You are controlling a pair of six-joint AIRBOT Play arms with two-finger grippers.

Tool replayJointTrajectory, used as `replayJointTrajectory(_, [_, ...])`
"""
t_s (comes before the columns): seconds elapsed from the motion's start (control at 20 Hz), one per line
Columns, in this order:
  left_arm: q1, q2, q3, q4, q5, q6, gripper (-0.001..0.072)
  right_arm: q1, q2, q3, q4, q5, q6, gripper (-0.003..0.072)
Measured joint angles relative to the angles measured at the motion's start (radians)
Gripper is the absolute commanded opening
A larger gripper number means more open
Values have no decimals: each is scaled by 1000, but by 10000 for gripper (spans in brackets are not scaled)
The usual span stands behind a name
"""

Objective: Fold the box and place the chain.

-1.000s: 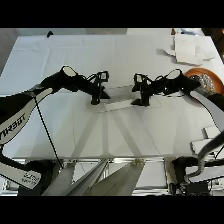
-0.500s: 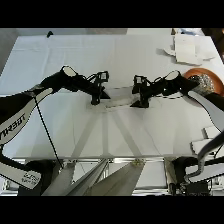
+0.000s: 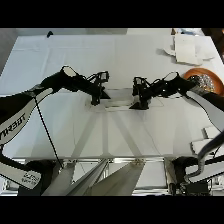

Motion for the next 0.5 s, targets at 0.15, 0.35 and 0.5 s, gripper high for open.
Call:
replayJointTrajectory(0.15, [0,0,0,0,0,0,15,0,-3,-1,-3,-1,24,692])
replayJointTrajectory(0.35, [0,0,0,0,0,0,15,0,-20,-8,-9,4,43,692])
replayJointTrajectory(0.5, [0,0,0,0,0,0,15,0,-30,-14,2,2,47,692])
